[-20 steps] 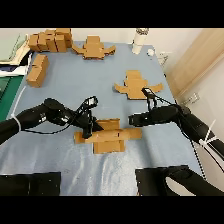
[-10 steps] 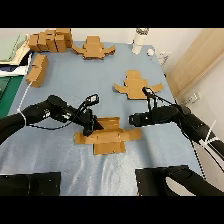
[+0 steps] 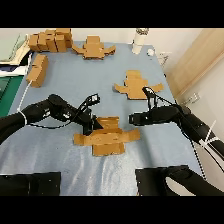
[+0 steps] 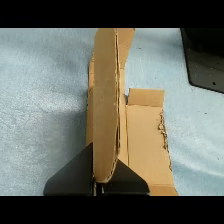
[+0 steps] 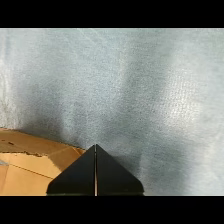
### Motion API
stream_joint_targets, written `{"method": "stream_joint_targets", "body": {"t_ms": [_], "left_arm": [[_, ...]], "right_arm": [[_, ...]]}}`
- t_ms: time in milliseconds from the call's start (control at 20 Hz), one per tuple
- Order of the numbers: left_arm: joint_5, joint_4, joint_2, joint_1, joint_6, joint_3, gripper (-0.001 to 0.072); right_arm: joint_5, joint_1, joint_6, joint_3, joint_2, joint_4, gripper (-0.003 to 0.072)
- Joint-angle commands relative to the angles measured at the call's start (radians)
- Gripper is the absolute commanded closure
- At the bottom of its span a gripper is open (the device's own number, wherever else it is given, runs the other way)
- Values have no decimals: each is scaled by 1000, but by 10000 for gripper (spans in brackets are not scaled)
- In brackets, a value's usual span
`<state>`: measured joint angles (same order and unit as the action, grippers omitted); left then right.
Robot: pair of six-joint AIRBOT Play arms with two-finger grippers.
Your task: Fold the box.
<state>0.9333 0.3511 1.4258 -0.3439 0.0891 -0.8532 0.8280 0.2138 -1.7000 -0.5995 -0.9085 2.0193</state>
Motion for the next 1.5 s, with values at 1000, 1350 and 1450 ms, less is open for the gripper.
{"method": "stream_joint_targets", "body": {"t_ms": [1000, 1350, 1450], "left_arm": [[18, 16, 0, 1, -27, 3, 696], [18, 16, 0, 1, -27, 3, 696], [18, 16, 0, 1, -27, 3, 696]], "right_arm": [[458, 189, 279, 3, 53, 108, 683], [201, 837, 279, 9, 166, -537, 685], [155, 1032, 283, 43, 187, -710, 681]]}}
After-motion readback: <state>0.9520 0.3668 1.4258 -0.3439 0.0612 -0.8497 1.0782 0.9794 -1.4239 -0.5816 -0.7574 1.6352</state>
